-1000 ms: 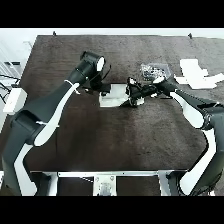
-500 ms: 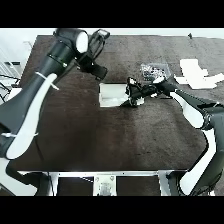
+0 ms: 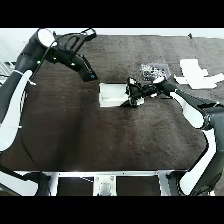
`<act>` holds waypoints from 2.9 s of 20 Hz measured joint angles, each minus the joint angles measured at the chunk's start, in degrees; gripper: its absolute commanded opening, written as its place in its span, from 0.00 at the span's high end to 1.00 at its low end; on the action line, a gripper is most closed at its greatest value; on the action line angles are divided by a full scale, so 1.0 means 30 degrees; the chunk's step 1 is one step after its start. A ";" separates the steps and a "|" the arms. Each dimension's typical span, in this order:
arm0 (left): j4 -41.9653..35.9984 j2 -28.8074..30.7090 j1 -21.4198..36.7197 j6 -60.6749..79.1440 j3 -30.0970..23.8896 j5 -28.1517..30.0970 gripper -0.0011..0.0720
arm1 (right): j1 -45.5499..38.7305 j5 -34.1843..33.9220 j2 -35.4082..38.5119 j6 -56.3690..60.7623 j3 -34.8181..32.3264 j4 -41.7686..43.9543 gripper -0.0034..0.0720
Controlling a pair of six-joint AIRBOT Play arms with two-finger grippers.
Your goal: Fold the box and place the chain.
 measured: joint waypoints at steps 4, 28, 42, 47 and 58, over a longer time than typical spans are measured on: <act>-0.1246 -0.0146 0.0772 0.4590 -0.1625 0.0663 0.07 | 0.0000 0.0000 0.0000 0.0000 0.0000 0.0000 0.19; -0.8284 -0.5683 0.1705 1.7478 -0.4685 -0.0262 0.00 | 0.0000 0.0000 0.0000 -0.0007 0.0000 -0.0015 0.19; -0.8357 -0.6696 0.0976 1.8272 -0.4663 0.0546 0.00 | 0.0007 -0.0007 0.0000 0.0000 0.0000 0.0000 0.19; -0.8663 -0.6921 0.0765 1.8688 -0.4648 0.0969 0.01 | 0.0007 -0.0022 0.0000 0.0000 0.0000 0.0015 0.19; -0.8772 -0.7023 0.0393 1.9052 -0.4648 0.1807 0.01 | 0.0000 -0.0029 0.0000 0.0000 0.0000 0.0000 0.19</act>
